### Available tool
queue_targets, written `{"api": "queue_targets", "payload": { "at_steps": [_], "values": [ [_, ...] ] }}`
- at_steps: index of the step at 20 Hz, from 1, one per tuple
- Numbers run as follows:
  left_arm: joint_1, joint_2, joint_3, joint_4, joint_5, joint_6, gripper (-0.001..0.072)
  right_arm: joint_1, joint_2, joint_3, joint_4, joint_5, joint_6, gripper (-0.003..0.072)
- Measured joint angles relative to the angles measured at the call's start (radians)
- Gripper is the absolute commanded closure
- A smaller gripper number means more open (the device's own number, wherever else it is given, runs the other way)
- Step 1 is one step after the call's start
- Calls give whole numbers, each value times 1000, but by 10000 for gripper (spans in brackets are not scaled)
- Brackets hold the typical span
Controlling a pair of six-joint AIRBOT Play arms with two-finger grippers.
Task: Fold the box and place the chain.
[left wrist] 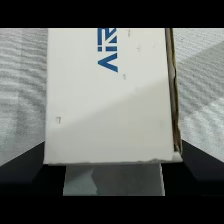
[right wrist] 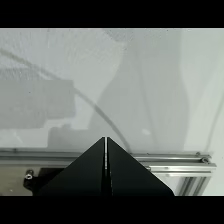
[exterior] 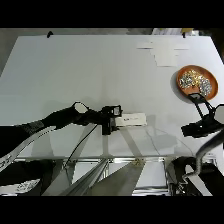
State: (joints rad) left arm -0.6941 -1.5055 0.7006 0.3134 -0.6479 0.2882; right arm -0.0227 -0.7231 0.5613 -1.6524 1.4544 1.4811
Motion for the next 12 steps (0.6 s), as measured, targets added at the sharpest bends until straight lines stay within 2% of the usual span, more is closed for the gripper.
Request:
{"api": "queue_targets", "payload": {
  "at_steps": [12],
  "values": [
    [0,0,0,0,0,0,609,-18,3,-6,34,-4,90,667]
  ]
}}
